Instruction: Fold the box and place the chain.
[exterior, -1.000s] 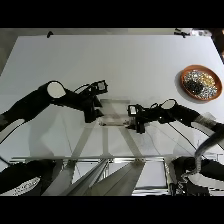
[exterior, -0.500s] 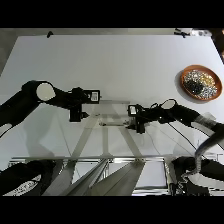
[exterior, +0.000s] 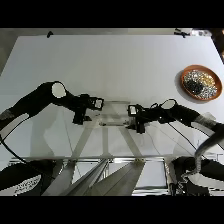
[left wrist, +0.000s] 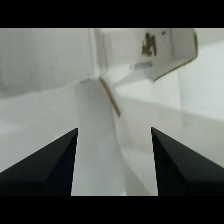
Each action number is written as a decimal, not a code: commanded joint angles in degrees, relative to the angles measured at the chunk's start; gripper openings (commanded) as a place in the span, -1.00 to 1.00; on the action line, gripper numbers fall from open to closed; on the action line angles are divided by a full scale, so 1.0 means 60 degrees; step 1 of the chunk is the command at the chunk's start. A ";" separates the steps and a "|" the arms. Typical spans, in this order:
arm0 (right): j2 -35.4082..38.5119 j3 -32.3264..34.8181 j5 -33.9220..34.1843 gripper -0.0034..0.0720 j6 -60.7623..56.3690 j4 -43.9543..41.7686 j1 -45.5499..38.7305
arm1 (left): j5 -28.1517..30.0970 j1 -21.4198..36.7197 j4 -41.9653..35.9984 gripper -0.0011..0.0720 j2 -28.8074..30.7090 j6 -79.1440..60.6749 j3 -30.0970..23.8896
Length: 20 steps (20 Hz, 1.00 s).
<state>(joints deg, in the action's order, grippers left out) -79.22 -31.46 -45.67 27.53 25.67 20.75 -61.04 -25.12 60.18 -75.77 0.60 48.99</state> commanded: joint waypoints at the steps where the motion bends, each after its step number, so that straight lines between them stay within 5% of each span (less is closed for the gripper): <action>1: 0.0007 -0.0004 0.0000 0.10 -0.0004 -0.0004 -0.0007 | -0.0244 0.0004 -0.0645 0.33 -0.0087 -0.0273 -0.0004; 7: 0.0007 -0.0004 0.0000 0.10 -0.0004 -0.0004 -0.0007 | -0.0007 0.0015 -0.0568 0.16 -0.0087 -0.0528 -0.0678; 20: 0.0007 -0.0004 -0.0004 0.10 -0.0004 -0.0004 -0.0007 | 0.0280 -0.0350 -0.1162 -0.13 -0.0098 -0.0535 -0.0696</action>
<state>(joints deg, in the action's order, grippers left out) -79.22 -31.46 -45.67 27.51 25.67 20.75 -59.48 -26.33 54.19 -76.29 -2.59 44.84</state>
